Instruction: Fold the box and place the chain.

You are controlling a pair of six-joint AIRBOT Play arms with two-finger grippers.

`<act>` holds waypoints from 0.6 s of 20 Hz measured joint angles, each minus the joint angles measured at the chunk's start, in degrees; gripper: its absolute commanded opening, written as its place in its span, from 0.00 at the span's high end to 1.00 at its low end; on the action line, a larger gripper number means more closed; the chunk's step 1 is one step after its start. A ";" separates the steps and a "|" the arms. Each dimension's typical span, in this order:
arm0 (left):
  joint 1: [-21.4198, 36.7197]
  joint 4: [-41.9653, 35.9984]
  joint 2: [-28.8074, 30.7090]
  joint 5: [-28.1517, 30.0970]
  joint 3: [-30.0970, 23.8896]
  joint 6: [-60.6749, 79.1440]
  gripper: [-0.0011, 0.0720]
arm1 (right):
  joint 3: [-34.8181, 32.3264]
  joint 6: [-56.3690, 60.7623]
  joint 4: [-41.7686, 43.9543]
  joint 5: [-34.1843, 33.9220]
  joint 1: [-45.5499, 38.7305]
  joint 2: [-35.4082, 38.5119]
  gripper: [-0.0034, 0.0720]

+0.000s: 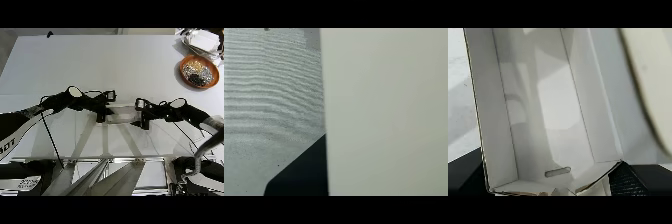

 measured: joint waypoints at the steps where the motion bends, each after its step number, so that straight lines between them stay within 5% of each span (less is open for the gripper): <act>1: 0.00 0.00 0.00 -0.02 0.00 0.00 0.95 | 0.04 -0.02 0.04 -0.02 0.31 -0.52 0.08; 3: 0.00 0.00 0.00 -0.02 0.00 0.00 0.95 | 0.09 -0.15 0.22 -0.39 0.76 -1.57 0.12; 5: 0.00 -0.02 0.00 -0.04 0.00 0.00 0.95 | 0.11 -0.20 0.31 -0.72 1.03 -2.25 0.27; 7: -0.02 -0.02 0.00 0.00 0.02 0.07 0.95 | 0.15 -0.39 0.35 -0.90 1.14 -2.60 0.28; 9: -0.02 -0.02 0.00 0.00 0.02 0.07 0.95 | 0.15 -0.70 0.37 -1.20 1.20 -2.80 0.42; 12: 0.00 -0.02 0.00 0.00 0.02 0.04 0.95 | 0.17 -1.27 0.35 -1.57 1.22 -2.95 0.43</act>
